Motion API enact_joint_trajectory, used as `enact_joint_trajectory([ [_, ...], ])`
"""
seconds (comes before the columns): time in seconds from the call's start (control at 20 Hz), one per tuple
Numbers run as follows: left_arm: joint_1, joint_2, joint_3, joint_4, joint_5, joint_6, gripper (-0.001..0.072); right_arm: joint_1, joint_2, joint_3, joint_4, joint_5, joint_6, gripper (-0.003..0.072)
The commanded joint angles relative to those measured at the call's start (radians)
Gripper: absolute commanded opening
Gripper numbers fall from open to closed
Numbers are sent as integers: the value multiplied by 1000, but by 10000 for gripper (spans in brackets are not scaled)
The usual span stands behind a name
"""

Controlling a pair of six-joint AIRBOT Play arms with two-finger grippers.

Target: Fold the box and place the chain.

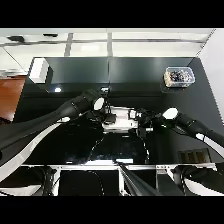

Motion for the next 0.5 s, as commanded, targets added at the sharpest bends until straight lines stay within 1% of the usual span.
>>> enact_joint_trajectory([
  [0.0, -23, -1, 3, 54, -8, -158, 348, 1, 0, 0, 0, 1, 0, 490],
  [0.1, -27, -1, 3, 53, -12, -161, 346, 1, 0, 0, 0, 1, 0, 490],
  [0.15, -31, -1, 3, 50, -14, -161, 332, 1, -1, 0, 0, 1, 0, 490],
  [0.2, -33, -1, 3, 50, -13, -161, 114, 1, 0, 0, 0, 1, 0, 490],
  [0.25, -34, -1, 3, 41, -13, -160, 25, 1, -1, 0, 0, 1, 0, 490],
  [0.45, -33, -1, 3, 14, -15, -159, 25, 1, -1, 0, 0, 2, 0, 490],
])
